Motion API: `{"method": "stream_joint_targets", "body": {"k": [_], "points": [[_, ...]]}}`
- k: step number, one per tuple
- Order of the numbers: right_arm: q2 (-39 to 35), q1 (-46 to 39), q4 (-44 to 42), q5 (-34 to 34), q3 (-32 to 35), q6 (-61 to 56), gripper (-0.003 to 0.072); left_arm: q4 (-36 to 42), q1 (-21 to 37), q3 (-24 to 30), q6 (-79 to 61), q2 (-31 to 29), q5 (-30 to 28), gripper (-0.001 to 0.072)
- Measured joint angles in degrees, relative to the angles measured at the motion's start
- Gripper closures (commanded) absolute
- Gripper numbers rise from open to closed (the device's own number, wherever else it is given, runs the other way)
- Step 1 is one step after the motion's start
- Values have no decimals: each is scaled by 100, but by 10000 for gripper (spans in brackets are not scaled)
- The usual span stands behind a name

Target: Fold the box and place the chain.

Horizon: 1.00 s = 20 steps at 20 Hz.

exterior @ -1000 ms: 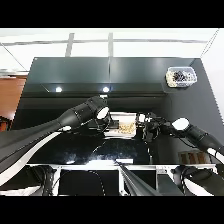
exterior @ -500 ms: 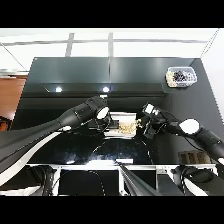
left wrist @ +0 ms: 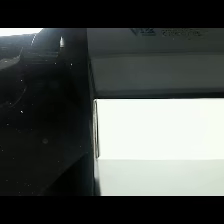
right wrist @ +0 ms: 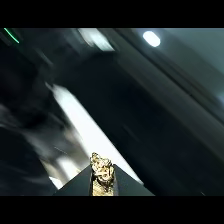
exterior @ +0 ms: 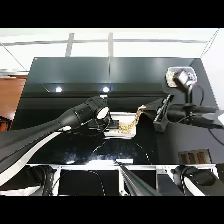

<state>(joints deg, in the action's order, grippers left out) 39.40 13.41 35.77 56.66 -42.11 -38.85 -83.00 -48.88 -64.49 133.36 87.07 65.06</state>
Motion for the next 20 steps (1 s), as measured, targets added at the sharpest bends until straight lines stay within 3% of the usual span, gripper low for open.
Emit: {"method": "stream_joint_targets", "body": {"k": [4, 7, 12, 13, 14, 15, 20], "points": [[-33, -26, -839, 398, -562, -282, 679, 2, 0, 0, -2, 0, 0, 679], [120, 79, -1150, 516, -616, -492, 679, 0, 0, 0, -2, 0, 0, 679], [505, 251, -824, 581, -273, -890, 670, 0, 0, 0, -2, 0, 0, 679], [560, 275, -750, 599, -166, -960, 616, 0, 0, 0, 0, 0, 0, 679], [610, 299, -691, 605, -55, -1025, 391, 0, 0, 0, 0, 0, 0, 679], [645, 323, -647, 595, 37, -1075, 301, 0, 0, 0, 0, 0, 0, 679], [708, 79, -197, 553, 107, -1217, 301, 7, 0, 0, 0, 0, 0, 679]]}}
